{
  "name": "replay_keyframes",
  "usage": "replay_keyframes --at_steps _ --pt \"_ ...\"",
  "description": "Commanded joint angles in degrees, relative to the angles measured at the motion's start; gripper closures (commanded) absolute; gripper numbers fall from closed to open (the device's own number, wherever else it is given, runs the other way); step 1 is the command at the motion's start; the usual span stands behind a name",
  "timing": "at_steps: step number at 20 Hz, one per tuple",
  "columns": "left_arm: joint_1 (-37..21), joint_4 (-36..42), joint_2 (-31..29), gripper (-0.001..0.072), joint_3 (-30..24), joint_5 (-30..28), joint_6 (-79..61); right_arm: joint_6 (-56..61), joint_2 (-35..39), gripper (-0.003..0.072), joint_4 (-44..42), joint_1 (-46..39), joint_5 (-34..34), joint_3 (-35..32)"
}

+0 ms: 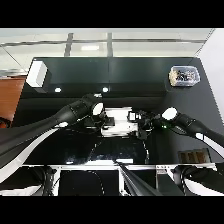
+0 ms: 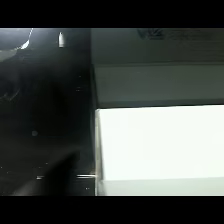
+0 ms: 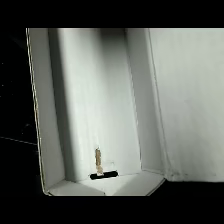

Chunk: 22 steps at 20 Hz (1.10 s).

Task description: Fold the box and place the chain.

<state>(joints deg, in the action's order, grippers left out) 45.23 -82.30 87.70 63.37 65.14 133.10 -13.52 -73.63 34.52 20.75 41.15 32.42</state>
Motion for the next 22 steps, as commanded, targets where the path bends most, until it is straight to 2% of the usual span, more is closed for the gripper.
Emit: replay_keyframes --at_steps 1,2,3,6,7,8,9,13,14,15,16,22 --pt "0.74 -0.11 0.59 0.0545 0.66 0.0 1.05 0.0 0.02 0.0213 0.0 0.07 0.02 -0.04" --pt "0.92 -0.17 0.63 0.0589 0.66 0.0 1.6 0.0 0.02 0.0213 0.0 0.07 0.02 -0.04" --pt "0.96 -0.15 0.68 0.0686 0.66 0.13 2.25 0.0 0.02 0.0213 0.0 0.07 0.02 -0.04" --pt "0.87 -0.09 0.66 0.0681 0.7 0.13 2.19 0.0 0.02 0.0213 0.02 0.07 0.02 -0.04" --pt "0.87 0.35 0.66 0.0606 0.87 0.13 2.12 0.0 0.02 0.0213 0.0 0.07 0.02 -0.04" --pt "0.87 0.63 0.66 0.0412 1.27 0.72 2.1 0.0 0.02 0.0213 0.0 0.07 0.02 -0.04" --pt "0.87 0.46 0.66 0.0281 1.62 1.18 2.1 0.0 0.02 0.0213 0.0 0.07 0.02 -0.04" --pt "0.76 0.26 1.09 0.0266 1.9 1.16 2.19 0.0 0.02 0.0213 0.0 0.07 0.02 -0.04" --pt "0.76 0.57 1.57 0.0309 1.9 1.44 2.19 0.0 0.02 0.0213 0.0 0.07 0.02 -0.04" --pt "0.76 1.46 1.99 0.0537 1.92 2.1 1.55 0.0 0.02 0.0213 0.0 0.07 0.02 -0.04" --pt "0.66 2.34 2.36 0.0668 1.99 2.82 -0.59 0.0 0.02 0.0213 0.0 0.07 0.02 -0.04" --pt "0.63 0.17 2.45 0.0684 4.24 3.85 -1.05 0.0 0.02 0.0213 0.0 0.07 0.02 -0.04"
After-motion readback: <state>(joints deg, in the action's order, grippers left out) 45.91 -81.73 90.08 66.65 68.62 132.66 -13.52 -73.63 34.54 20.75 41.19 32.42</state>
